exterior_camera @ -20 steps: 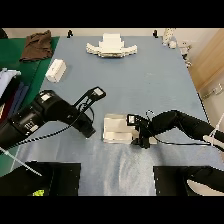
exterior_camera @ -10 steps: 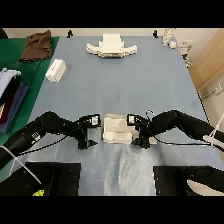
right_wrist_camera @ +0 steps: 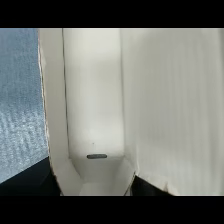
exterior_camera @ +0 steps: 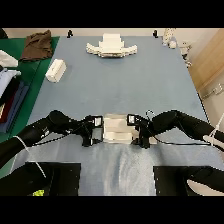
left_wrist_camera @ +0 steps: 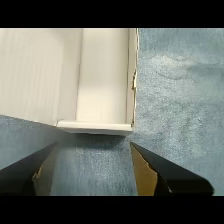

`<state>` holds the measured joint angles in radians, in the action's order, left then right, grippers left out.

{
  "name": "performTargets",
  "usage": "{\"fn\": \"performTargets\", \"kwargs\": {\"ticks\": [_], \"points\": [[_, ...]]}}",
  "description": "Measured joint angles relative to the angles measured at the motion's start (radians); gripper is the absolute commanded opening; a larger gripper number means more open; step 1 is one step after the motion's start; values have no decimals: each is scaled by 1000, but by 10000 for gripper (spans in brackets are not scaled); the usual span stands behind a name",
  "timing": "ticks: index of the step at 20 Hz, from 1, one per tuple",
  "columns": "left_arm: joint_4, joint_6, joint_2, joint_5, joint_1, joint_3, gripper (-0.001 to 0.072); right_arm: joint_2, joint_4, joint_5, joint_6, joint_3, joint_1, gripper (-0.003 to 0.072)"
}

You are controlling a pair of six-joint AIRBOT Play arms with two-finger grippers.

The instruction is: Fold the box.

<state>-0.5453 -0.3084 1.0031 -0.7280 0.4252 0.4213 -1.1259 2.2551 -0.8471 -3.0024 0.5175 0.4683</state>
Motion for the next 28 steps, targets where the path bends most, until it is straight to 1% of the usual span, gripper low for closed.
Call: {"fn": "performTargets", "kwargs": {"ticks": [5, 11, 21, 27, 28], "points": [[23, -26, 40, -31, 15, 24, 692, 0, 0, 0, 0, 0, 0, 550], [30, -40, 92, -35, 39, 37, 691, 0, 0, 0, -1, 0, 0, 550], [50, -40, 144, 33, 87, 38, 692, 0, 0, 0, 0, 0, 0, 550], [63, -40, 156, 50, 98, 38, 689, 0, 0, 0, 0, 0, 0, 550], [67, -40, 156, 51, 98, 38, 578, 0, 0, 0, 0, 0, 0, 550]]}}
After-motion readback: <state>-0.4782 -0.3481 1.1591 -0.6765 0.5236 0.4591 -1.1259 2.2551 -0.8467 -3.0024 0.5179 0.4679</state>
